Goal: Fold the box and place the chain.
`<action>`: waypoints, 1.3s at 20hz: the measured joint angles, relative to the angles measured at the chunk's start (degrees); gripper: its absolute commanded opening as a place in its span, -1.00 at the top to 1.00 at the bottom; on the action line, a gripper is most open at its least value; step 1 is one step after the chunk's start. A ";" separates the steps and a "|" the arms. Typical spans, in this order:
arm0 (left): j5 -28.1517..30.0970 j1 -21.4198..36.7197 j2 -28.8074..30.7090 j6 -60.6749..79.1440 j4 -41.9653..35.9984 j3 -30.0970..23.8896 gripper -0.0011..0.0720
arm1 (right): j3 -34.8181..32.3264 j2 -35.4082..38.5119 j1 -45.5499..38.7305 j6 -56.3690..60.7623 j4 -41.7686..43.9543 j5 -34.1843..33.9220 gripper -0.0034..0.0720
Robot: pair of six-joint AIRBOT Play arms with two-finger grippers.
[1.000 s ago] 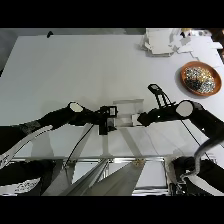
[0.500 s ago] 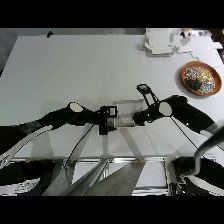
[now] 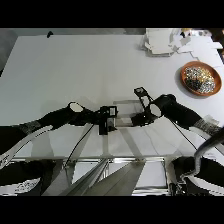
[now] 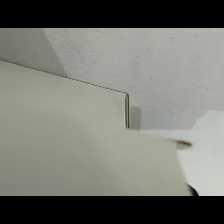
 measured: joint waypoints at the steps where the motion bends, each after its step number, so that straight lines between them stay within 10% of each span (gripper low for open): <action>1: 0.00 0.00 0.00 0.00 0.00 0.00 0.60 | 0.04 -0.09 0.02 0.28 -0.09 0.20 0.68; 5: -0.02 0.00 0.00 -0.17 -0.04 0.00 0.60 | 0.11 -0.33 0.04 0.76 -0.39 0.50 0.85; 8: 0.02 0.00 0.00 0.11 0.02 0.02 0.60 | 0.13 -0.46 0.09 0.15 -0.92 0.24 0.34; 15: 0.02 0.00 0.00 0.07 0.07 0.02 0.60 | 2.54 -0.46 0.04 0.35 -0.87 0.70 0.33; 26: 0.00 0.00 0.00 -0.11 0.04 0.00 0.60 | 3.52 -4.13 0.02 1.27 -1.25 1.07 0.82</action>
